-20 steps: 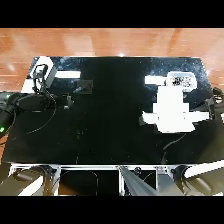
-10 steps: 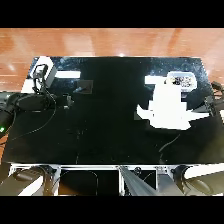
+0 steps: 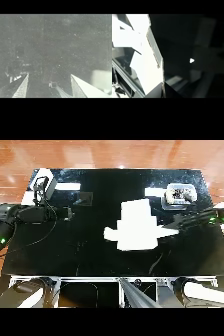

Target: Fold the box and place the chain.

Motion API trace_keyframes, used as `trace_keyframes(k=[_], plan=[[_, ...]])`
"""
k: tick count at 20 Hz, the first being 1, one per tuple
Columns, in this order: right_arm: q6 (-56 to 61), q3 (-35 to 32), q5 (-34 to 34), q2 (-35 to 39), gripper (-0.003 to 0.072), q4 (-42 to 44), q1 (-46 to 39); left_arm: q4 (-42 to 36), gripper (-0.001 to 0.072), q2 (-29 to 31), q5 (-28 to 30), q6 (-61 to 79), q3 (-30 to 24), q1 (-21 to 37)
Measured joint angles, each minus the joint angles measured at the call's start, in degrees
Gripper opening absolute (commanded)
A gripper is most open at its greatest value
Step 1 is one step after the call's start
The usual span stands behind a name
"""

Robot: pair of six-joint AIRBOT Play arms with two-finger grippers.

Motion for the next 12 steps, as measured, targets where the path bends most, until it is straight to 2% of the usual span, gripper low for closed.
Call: trace_keyframes(k=[3,7,10,12], plan=[[-1.07,-6.16,-8.33,3.67,0.0034,4.17,11.47,-1.95,0.0602,-1.64,-0.07,0.79,-0.07,-1.51],[0.02,-9.09,-19.61,5.31,0.0034,6.1,24.65,-3.67,0.0601,-5.49,-1.22,2.01,-0.09,-3.74],[1.16,-9.81,-25.81,5.86,0.0034,4.57,29.53,-7.43,0.0602,-8.76,-1.97,4.33,-0.09,-3.45],[1.68,-10.03,-27.98,6.58,0.0034,2.89,30.93,-13.38,0.0602,-11.3,0.68,10.47,-0.09,-3.45]])
